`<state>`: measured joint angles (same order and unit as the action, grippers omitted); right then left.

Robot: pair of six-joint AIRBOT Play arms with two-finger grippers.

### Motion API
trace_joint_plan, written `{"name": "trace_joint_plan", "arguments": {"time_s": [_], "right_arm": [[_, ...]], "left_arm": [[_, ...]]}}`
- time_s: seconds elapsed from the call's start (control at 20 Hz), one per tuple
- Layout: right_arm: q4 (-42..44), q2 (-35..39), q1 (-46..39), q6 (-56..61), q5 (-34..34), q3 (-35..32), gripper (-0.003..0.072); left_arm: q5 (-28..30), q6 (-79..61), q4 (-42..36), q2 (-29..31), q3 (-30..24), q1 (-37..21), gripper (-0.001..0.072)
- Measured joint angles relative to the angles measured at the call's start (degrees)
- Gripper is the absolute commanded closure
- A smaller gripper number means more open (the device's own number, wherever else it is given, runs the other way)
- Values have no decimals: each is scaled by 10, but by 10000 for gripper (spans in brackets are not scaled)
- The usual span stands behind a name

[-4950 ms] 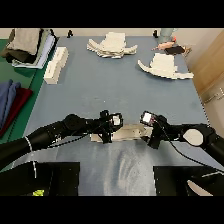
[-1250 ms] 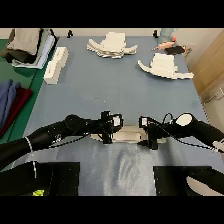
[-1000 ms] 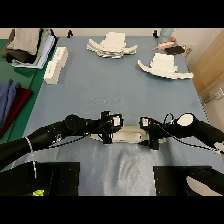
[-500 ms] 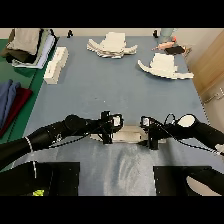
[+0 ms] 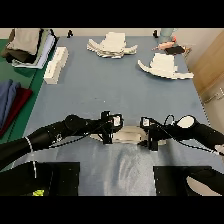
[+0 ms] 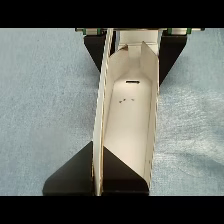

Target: Fold the box.

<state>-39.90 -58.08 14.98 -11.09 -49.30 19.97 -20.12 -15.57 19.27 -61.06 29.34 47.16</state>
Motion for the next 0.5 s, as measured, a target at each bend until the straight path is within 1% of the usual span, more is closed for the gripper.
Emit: {"name": "trace_joint_plan", "arguments": {"time_s": [0.5], "right_arm": [[4,-1,1,-6,24,1,170]], "left_arm": [[0,0,0,0,0,0,690]]}}
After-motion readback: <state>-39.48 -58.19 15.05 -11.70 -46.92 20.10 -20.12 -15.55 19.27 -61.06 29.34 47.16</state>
